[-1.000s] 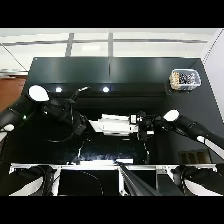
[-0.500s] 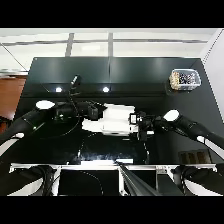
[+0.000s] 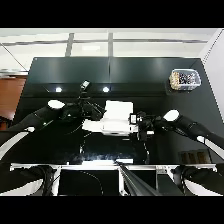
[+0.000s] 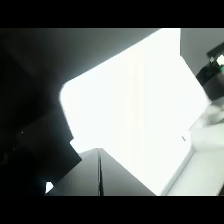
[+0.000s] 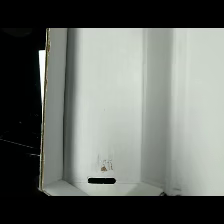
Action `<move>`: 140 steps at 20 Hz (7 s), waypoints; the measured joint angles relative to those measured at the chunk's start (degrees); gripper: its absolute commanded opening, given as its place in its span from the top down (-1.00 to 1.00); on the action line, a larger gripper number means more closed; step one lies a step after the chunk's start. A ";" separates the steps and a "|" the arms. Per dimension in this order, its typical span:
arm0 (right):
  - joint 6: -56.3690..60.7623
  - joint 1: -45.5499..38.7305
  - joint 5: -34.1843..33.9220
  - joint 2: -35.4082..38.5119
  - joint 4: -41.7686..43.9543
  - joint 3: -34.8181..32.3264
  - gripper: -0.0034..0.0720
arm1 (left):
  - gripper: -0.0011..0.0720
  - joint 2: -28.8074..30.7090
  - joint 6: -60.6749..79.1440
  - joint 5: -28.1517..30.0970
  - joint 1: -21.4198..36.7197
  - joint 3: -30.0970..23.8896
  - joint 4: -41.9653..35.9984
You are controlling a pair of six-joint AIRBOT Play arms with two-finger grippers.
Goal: Fold the box and place the chain.
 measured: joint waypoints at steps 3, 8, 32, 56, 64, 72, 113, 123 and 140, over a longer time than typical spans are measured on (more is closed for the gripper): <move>-0.02 0.02 0.02 0.00 -0.02 0.00 -0.50 | 0.90 -0.37 -2.69 -0.26 -0.48 0.39 4.48; -0.02 0.02 0.02 0.02 -0.02 0.00 -0.50 | 0.90 3.39 -6.36 -0.94 1.73 1.18 9.25; -0.02 0.02 0.00 0.00 -0.02 0.00 -0.50 | -0.80 6.88 20.06 -8.63 -0.48 -2.58 29.14; -0.04 0.00 -0.04 0.00 -0.04 0.00 -0.50 | 0.07 3.02 21.49 -2.91 -7.76 -2.58 17.79; -0.04 0.00 -0.04 0.00 -0.02 0.00 -0.50 | -0.14 2.32 21.49 -2.08 -8.50 -2.58 18.05; 0.00 0.00 -0.07 0.00 0.00 0.00 -0.50 | 0.90 4.35 18.38 -2.93 -7.30 -2.54 20.09; -0.02 0.00 -0.04 0.00 -0.04 0.00 -0.50 | -0.77 -3.17 -39.89 -32.00 13.94 2.73 18.16; -0.02 0.02 -0.04 0.00 -0.04 0.00 -0.50 | -0.72 -2.99 -46.84 -22.36 3.32 4.20 18.95; -0.02 0.02 -0.04 0.00 -0.02 0.00 -0.50 | -0.71 -2.99 -80.94 -15.96 -13.84 13.05 52.19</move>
